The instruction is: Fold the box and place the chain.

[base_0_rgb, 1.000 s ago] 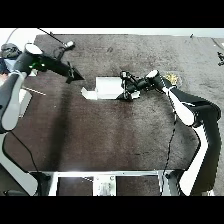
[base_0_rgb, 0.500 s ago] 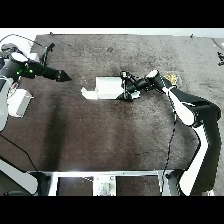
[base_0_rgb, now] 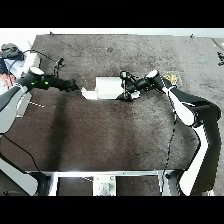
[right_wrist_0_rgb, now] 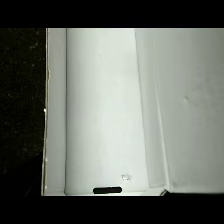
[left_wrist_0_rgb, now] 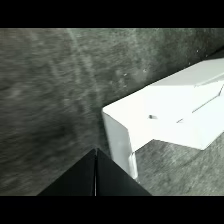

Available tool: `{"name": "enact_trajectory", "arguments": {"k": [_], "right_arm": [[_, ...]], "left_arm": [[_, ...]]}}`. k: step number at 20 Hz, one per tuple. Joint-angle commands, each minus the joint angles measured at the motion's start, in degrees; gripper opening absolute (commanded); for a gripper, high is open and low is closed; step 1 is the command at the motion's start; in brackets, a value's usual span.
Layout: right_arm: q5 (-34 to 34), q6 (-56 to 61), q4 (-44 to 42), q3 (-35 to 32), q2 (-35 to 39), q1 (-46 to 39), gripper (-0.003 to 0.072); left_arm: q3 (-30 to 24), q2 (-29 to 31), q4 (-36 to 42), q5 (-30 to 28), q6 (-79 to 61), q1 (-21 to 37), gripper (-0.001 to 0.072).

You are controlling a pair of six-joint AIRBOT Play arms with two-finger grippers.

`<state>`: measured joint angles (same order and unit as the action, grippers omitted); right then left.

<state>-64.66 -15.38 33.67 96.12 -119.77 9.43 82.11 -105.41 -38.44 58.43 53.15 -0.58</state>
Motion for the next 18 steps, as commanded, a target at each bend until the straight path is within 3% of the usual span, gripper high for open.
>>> {"name": "enact_trajectory", "arguments": {"k": [1, 12, 18], "right_arm": [[0.0, 0.0, 0.0, 0.0, 0.0, 0.0, 0.0466], [0.0, 0.0, 0.0, 0.0, 0.0, 0.0, 0.0466], [0.0, 0.0, 0.0, 0.0, 0.0, 0.0, 0.0466]], "left_arm": [[-1.5, 0.0, 0.2, -5.6, 4.0, -1.7, 0.001], [-2.3, -6.5, 11.4, -0.1, 2.2, -2.6, 0.0011], [-1.5, -6.6, 16.7, 1.5, -1.3, -2.7, 0.0014]]}}
